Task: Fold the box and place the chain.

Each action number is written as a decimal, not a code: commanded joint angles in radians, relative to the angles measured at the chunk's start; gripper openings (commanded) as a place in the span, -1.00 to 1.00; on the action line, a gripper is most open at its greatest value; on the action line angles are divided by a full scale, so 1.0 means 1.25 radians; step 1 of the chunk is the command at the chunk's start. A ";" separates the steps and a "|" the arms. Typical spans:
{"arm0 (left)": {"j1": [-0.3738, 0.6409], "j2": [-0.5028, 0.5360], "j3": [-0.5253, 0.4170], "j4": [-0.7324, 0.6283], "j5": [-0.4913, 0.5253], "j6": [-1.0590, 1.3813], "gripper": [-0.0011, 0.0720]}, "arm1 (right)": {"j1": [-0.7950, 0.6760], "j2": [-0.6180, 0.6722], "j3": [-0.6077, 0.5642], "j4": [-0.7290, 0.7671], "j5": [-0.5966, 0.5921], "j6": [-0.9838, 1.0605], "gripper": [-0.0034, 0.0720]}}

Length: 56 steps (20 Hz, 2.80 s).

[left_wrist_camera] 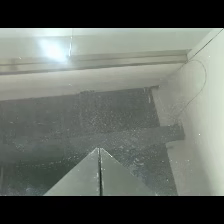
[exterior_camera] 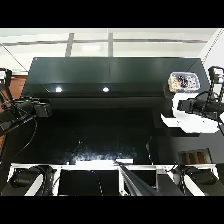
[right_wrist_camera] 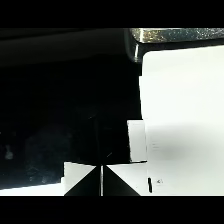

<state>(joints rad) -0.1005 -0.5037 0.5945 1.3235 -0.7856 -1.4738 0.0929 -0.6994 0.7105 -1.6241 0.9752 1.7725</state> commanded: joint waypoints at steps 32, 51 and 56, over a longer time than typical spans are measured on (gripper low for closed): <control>-0.089 -0.103 -0.001 -0.090 0.099 -0.001 0.94 | -0.844 -0.526 0.357 0.049 0.190 -0.303 0.93; -0.089 -0.120 -0.001 -0.147 0.096 0.000 0.94 | -0.868 -0.828 0.520 0.424 0.384 -0.674 0.33; -0.089 -0.121 -0.001 -0.147 0.096 0.000 0.94 | -0.848 -0.827 0.520 0.418 0.420 -0.681 -0.57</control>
<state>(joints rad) -0.2108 -0.6540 0.5934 1.1389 -0.6636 -1.4746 -0.9829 -1.7329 1.3582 -1.0943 1.4708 0.9337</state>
